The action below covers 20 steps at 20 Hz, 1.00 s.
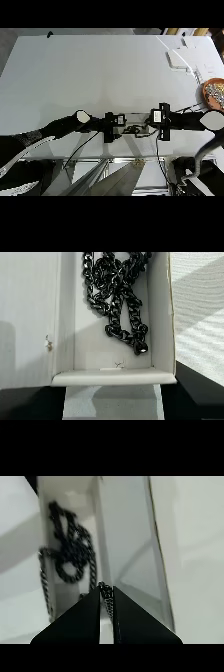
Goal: Fold the box and place the chain.
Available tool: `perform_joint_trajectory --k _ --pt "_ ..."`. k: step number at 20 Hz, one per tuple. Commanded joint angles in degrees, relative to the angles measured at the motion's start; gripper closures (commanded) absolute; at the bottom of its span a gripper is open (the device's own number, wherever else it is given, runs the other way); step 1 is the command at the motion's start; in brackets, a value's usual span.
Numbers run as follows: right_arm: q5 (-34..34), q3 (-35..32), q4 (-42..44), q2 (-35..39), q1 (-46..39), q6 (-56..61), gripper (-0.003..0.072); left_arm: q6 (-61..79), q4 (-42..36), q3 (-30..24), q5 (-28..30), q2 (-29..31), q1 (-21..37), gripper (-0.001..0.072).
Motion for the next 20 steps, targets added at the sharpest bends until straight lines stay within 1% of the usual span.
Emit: perform_joint_trajectory --k 1,5,9,10,11,12,13,15,17,18,20 --pt "-1.66 -0.09 4.13 0.70 5.46 0.15 0.0668 0.02 0.00 -0.02 0.02 0.04 -0.02 0.0378" --pt "-7.54 -0.85 9.35 -0.70 9.27 0.13 0.0667 0.02 0.00 -0.02 0.02 0.04 -0.02 0.0378" --pt "-8.87 -0.90 9.27 -5.09 11.13 0.13 0.0665 0.02 0.00 -0.02 0.02 0.04 -0.02 0.0378" --pt "-9.35 -0.90 9.22 -6.12 11.10 0.13 0.0619 0.02 0.02 -0.02 0.02 0.04 -0.02 0.0378" --pt "-10.05 -0.90 9.20 -6.60 11.08 0.13 0.0540 0.02 0.00 -0.02 0.02 0.04 -0.02 0.0378" --pt "-10.91 -0.87 9.20 -6.58 11.06 0.13 0.0488 0.02 0.00 -0.02 0.02 0.04 -0.02 0.0378" --pt "-11.06 -0.72 8.68 -6.29 11.06 -0.04 0.0486 0.02 0.00 -0.02 0.02 0.04 -0.02 0.0378" --pt "-10.27 0.17 2.97 -4.76 11.06 -0.66 0.0487 0.02 0.00 -0.02 0.02 0.04 -0.02 0.0378" --pt "-7.76 1.75 -6.32 -2.16 9.07 -0.66 0.0488 0.02 0.00 -0.02 0.02 0.04 -0.02 0.0378" --pt "-5.86 2.60 -9.42 -0.48 6.54 -0.66 0.0488 0.04 0.00 -0.02 0.00 0.04 -0.02 0.0378" --pt "-2.64 3.58 -11.37 2.14 -0.28 -0.70 0.0488 0.02 0.00 -0.02 0.00 0.04 -0.02 0.0378"
